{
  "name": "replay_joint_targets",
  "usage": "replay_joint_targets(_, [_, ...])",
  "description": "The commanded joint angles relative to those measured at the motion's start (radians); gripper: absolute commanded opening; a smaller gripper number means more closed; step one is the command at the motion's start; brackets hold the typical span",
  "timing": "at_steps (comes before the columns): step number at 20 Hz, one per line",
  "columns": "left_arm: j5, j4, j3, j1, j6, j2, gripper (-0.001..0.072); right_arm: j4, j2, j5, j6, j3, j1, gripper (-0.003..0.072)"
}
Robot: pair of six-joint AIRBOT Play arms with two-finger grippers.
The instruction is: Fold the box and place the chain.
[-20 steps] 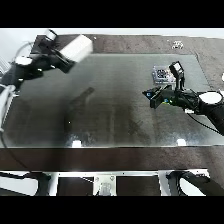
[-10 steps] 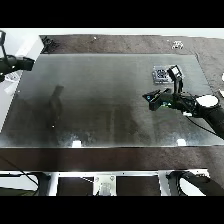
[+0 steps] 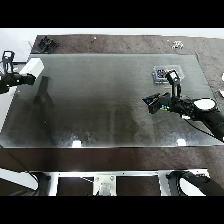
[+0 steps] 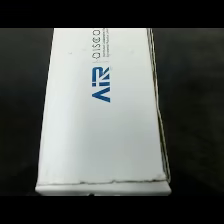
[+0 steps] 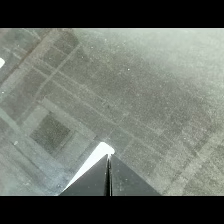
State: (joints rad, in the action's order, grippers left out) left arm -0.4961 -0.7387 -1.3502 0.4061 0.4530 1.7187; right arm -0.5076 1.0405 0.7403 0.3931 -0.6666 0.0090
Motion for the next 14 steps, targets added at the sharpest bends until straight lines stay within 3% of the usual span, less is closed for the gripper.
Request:
replay_joint_targets(1, [0.075, -0.01, 0.001, 0.003, 0.014, 0.049, 0.002, 0.002, 0.0, 0.0, 0.0, 0.002, 0.0, 0.0006])
replay_joint_targets(5, [0.124, -0.004, -0.005, 0.002, 0.07, 0.101, 0.0021, 0.003, 0.0, 0.0, 0.0, 0.002, 0.001, 0.0006])
replay_joint_targets(6, [0.126, -0.002, -0.011, 0.002, 0.056, 0.101, 0.0088, 0.003, 0.0, 0.0, 0.0, 0.002, 0.001, 0.0007])
replay_joint_targets(7, [0.13, -0.002, -0.012, 0.002, 0.044, 0.102, 0.0376, 0.003, 0.0, 0.0, 0.001, 0.002, 0.001, 0.0006])
replay_joint_targets(8, [0.14, -0.002, -0.012, 0.002, 0.044, 0.102, 0.0562, 0.004, 0.0, 0.0, 0.001, 0.002, 0.001, 0.0007])
replay_joint_targets(9, [0.148, -0.004, -0.012, 0.002, 0.043, 0.102, 0.0652, 0.013, 0.0, 0.0, 0.001, 0.002, 0.001, 0.0008])
replay_joint_targets(10, [0.158, -0.012, -0.012, 0.002, 0.043, 0.102, 0.072, 0.035, 0.0, 0.0, 0.0, 0.002, 0.001, 0.0088])
replay_joint_targets(11, [0.158, -0.028, -0.012, 0.002, 0.043, 0.102, 0.072, 0.049, 0.0, 0.0, 0.0, 0.002, 0.001, 0.0204])
replay_joint_targets(14, [0.146, -0.05, -0.012, 0.002, 0.043, 0.098, 0.072, 0.056, 0.0, 0.0, 0.0, 0.001, 0.001, 0.0327])
